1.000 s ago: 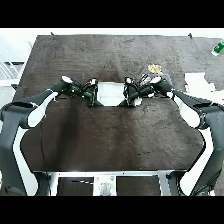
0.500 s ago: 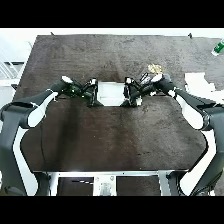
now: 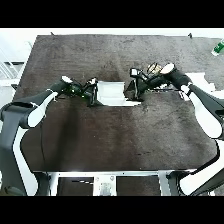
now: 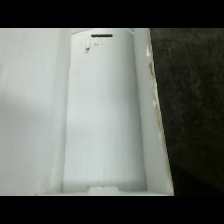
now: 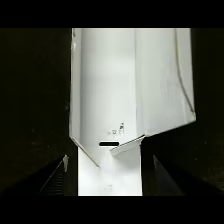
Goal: Fold the box and place the chain.
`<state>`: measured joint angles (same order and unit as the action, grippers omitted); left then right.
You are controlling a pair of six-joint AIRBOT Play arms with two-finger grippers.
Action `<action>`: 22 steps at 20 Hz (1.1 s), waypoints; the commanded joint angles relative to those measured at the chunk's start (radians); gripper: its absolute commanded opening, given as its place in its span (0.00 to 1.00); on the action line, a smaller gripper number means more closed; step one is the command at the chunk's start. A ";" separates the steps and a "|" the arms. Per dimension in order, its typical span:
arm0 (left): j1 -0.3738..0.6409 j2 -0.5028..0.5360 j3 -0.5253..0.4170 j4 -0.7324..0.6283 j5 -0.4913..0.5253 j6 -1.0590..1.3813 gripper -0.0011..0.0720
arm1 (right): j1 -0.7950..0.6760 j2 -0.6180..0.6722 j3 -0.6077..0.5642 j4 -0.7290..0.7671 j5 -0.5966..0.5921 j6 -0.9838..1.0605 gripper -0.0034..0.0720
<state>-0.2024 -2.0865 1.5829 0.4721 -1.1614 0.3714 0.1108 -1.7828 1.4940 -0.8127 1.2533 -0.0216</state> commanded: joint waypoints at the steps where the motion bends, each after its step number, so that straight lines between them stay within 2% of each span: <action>1: 0.000 0.000 0.000 -0.019 -0.005 -0.032 0.74 | -0.008 0.048 0.000 0.066 0.109 0.074 0.39; 2: 0.000 0.000 0.000 -0.016 -0.005 -0.032 0.74 | -0.002 0.046 -0.001 0.107 0.142 0.074 0.23; 4: 0.000 0.000 0.000 -0.016 -0.002 -0.031 0.74 | 0.020 0.044 -0.018 0.174 0.147 0.073 0.07; 6: 0.000 0.000 -0.001 -0.014 -0.002 -0.032 0.74 | 0.045 0.032 -0.040 0.239 0.103 0.074 0.07; 9: 0.000 -0.002 -0.001 0.000 -0.002 -0.032 0.74 | 0.060 0.010 -0.068 0.353 -0.082 0.075 0.06; 11: 0.000 -0.003 -0.001 0.000 -0.002 -0.031 0.74 | 0.055 -0.005 -0.070 0.426 -0.163 0.086 0.06; 16: 0.000 -0.003 -0.001 0.000 0.003 -0.031 0.74 | 0.051 -0.038 -0.070 0.436 -0.305 0.148 0.06; 22: 0.000 -0.004 -0.001 0.016 0.011 -0.030 0.74 | 0.042 -0.049 -0.069 0.438 -0.404 0.187 0.06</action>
<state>-0.2024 -2.0895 1.5826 0.4774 -1.1587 0.3408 0.1551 -1.8229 1.4250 -0.3794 0.9188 0.1345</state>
